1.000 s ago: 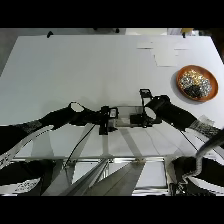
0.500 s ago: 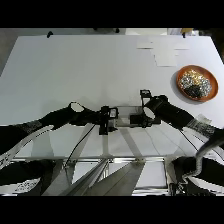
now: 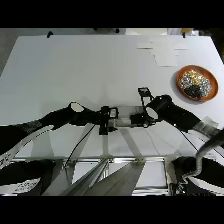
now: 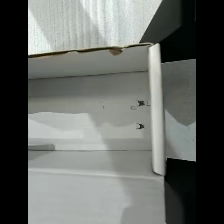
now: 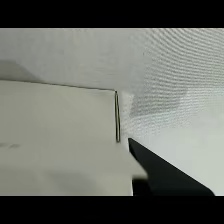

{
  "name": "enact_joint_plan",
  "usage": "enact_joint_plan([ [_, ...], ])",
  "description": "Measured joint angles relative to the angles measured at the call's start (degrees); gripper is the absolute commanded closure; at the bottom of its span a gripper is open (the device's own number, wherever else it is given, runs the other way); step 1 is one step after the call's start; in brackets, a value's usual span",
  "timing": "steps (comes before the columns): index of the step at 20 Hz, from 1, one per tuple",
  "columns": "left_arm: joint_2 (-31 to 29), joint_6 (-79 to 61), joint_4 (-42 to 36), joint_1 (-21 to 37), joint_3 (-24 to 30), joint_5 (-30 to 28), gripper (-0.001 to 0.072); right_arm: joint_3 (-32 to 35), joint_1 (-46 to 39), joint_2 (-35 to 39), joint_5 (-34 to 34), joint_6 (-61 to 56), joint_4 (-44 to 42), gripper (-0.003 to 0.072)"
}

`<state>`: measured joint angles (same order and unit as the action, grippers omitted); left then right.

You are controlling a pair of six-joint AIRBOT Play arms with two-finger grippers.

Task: Fold the box and place the chain.

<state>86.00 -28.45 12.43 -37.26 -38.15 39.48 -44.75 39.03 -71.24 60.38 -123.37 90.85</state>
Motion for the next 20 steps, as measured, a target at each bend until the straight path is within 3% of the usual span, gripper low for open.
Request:
enact_joint_plan([
  [4, 0.0, 0.0, 0.0, 0.02, 0.0, 0.0, 0.0502, -1.09, -0.68, 6.14, 3.17, 6.12, -1.73, 0.0347],
  [8, 0.0, 0.0, 0.0, 0.0, 0.0, 0.0, 0.0502, -7.78, -5.42, 10.69, 7.23, 15.76, -6.58, 0.0362],
  [11, 0.0, 0.0, 0.0, 0.0, 0.0, 0.02, 0.0502, -14.56, -12.79, 11.67, 9.99, 22.03, -5.11, 0.051],
  [15, 0.0, -0.02, 0.02, 0.0, 0.0, 0.09, 0.0502, -21.81, -26.97, 8.72, 11.06, 29.97, -3.43, 0.0509],
  [20, 0.0, -0.02, 0.0, 0.02, 0.0, 0.15, 0.0502, -25.38, -42.93, 0.94, 8.46, 35.91, -2.51, 0.0509],
])
